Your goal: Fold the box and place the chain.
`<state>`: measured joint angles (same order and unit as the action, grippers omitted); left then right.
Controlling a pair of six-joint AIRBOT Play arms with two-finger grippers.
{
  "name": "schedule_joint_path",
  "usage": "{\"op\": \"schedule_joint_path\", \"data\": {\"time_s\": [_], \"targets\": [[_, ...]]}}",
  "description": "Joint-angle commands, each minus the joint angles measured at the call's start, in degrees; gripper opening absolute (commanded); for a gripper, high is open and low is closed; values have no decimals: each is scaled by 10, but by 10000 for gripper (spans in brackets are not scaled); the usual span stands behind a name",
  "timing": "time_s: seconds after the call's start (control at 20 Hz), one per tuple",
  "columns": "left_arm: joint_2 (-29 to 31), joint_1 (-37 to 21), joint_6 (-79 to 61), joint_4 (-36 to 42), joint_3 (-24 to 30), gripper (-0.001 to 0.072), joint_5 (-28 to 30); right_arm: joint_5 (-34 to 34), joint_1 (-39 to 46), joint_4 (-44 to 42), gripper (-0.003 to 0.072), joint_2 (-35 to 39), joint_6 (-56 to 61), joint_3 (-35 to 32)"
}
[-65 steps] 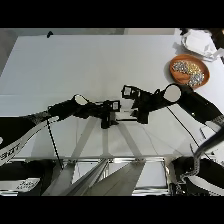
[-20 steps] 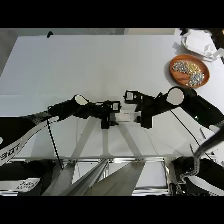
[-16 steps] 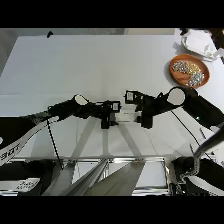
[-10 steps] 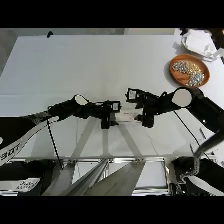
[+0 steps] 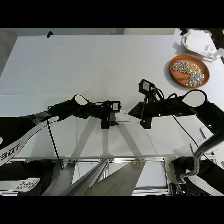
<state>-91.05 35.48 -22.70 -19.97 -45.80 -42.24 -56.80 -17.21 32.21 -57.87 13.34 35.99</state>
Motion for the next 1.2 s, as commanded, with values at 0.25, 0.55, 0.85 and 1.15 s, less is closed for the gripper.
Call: {"op": "schedule_joint_path", "data": {"time_s": [0.25,0.55,0.85,1.15], "targets": [[0,0,0,0,0,314,0,9,41,-147,6,-57,-111,-96],[0,0,0,0,0,314,0,9,41,-138,6,-88,-111,-96],[0,0,0,0,0,314,0,-62,41,-196,7,-75,-165,-96],[0,0,0,0,0,314,0,0,41,-192,7,-60,-164,-96]]}}
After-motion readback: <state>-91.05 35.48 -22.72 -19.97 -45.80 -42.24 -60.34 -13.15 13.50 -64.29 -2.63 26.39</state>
